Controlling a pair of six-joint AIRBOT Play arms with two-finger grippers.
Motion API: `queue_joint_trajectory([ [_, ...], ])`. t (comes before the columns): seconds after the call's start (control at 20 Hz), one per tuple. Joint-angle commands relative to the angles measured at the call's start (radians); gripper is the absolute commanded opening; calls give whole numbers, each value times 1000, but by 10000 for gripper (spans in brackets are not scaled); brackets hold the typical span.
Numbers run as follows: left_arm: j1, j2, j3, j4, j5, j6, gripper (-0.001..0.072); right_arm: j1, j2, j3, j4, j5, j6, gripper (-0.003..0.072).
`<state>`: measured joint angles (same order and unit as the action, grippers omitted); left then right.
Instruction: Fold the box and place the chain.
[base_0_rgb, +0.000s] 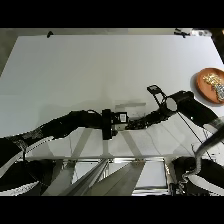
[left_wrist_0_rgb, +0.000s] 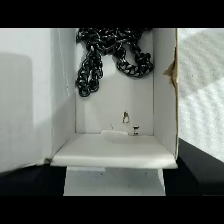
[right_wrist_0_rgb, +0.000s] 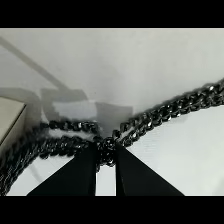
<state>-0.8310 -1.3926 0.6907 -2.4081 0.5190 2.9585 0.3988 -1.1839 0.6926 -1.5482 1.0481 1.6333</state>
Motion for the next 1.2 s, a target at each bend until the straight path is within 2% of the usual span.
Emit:
queue_joint_trajectory([
  [0.0,0,0,0,0,0,0,274,1,66,1,4,4,0,16],
  [0.2,0,0,0,0,0,0,274,1,192,1,8,8,0,16],
  [0.55,0,0,0,0,0,0,274,1,558,2,104,6,-11,17],
  [0.7,0,0,0,0,0,0,274,1,676,2,146,4,-11,17],
  [0.9,0,0,0,0,0,0,274,1,758,2,288,-51,-72,17],
  [1.05,0,0,0,0,0,0,274,1,781,2,424,-85,-126,17],
  [1.15,0,0,0,0,0,0,274,1,782,2,463,-95,-145,17],
])
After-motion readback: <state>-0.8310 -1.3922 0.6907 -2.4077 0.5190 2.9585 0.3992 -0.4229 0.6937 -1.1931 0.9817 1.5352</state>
